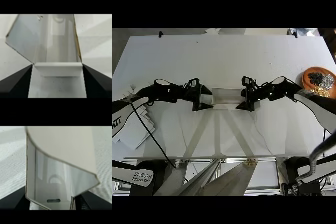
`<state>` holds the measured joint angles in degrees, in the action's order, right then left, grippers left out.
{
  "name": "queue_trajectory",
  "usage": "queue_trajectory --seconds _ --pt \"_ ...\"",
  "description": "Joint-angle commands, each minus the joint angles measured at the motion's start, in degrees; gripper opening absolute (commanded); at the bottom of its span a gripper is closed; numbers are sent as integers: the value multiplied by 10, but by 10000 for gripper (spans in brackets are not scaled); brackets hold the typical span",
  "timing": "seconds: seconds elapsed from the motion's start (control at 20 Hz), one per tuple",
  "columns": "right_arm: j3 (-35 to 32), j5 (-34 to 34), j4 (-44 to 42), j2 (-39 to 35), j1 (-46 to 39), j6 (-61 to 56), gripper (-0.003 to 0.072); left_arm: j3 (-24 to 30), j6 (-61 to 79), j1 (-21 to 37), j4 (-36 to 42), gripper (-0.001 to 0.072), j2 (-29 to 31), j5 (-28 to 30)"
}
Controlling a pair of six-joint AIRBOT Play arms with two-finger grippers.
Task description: Fold the box and place the chain.
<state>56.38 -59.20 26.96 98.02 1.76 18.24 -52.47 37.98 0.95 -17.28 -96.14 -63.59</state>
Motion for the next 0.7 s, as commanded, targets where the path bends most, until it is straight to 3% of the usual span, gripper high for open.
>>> queue_trajectory --seconds 0.0,0.25,0.65 --pt "0 0 0 0 0 0 450 0 8 -9 19 699 -2 7" --pt "0 0 0 0 0 0 450 -5 -4 -28 -12 696 -4 13" --pt "0 0 0 0 0 0 450 -9 -46 -60 -33 693 -2 77"
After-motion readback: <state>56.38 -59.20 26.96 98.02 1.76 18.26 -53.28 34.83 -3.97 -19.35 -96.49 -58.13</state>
